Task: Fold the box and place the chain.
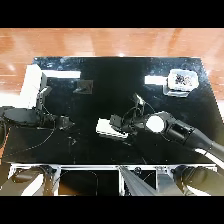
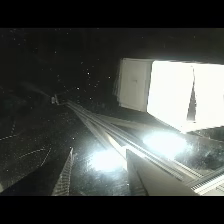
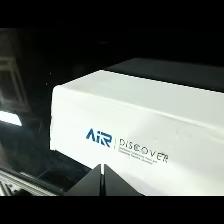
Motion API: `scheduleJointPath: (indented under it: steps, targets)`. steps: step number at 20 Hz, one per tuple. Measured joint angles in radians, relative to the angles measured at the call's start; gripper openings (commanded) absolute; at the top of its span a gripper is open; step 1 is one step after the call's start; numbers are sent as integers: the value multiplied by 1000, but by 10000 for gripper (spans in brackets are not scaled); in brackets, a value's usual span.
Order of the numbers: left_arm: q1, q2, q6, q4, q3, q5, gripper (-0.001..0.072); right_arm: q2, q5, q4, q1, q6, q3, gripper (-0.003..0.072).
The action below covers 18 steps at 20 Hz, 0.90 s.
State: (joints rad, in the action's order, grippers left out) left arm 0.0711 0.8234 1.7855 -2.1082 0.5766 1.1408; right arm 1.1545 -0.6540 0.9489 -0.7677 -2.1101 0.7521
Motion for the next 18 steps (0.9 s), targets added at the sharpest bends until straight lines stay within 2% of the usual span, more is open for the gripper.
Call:
scheduleJointPath:
  steps: [9, 18]
  targets:
    - [0, 6, 0, 0, 0, -4, 443, 1, -84, -31, 46, 42, -26, 33]
    - [0, 6, 0, 0, 0, -4, 443, 30, -100, -17, 48, 64, -27, 33]
